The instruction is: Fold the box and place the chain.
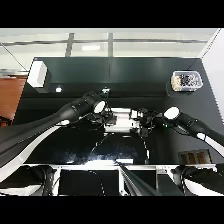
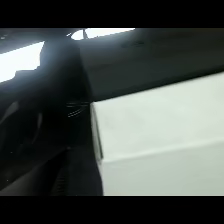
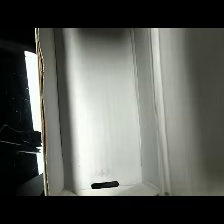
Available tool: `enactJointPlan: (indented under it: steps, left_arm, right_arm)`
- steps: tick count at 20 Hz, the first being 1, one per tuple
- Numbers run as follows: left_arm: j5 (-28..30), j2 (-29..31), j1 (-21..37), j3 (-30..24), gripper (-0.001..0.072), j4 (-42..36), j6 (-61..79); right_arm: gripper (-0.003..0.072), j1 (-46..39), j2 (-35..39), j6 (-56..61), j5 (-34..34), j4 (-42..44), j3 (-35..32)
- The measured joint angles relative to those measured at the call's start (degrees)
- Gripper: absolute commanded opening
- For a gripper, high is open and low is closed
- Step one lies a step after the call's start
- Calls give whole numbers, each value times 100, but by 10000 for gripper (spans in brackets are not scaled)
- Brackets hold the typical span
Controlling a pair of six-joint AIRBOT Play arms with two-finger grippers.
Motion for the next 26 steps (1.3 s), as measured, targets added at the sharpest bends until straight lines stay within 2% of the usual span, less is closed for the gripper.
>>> enactJointPlan:
  steps: [2, 3, 6, 7, 11, 12, 13, 14, 20, 23, 26]
  left_arm:
    - [-50, -76, -26, 98, 389, 7, -96]
    - [-87, -105, -35, 138, 341, 0, -153]
    - [-105, -153, -48, 203, 71, -50, -330]
    - [-107, -160, -50, 214, 27, -46, -431]
    - [-85, -179, -59, 243, 30, -46, -516]
    - [-83, -181, -61, 245, 119, -46, -527]
    - [-76, -184, -63, 245, 304, -44, -498]
    - [-4, -186, -68, 247, 414, -87, -505]
    - [2, -197, -79, 249, 406, -72, -619]
    - [-2, -219, -79, 249, 332, -37, -741]
    - [-48, -229, -90, 249, 332, 13, -787]
  right_arm:
    - [243, 0, -2, 0, 0, 2, 0]
    - [243, 0, -2, 0, 0, 2, 0]
    - [243, 0, -2, 0, 2, 2, 0]
    - [242, 0, 0, 11, 2, 15, 0]
    - [243, 0, 0, 11, 2, 17, 0]
    - [243, 0, -2, 9, 2, 15, 0]
    - [243, 0, 0, -9, 2, 7, 0]
    - [243, 0, 0, -13, 7, -15, 0]
    - [243, 0, 0, -7, 7, -2, 0]
    - [243, 0, 0, -2, 7, 0, 0]
    - [243, 0, 0, -2, 4, 2, 0]
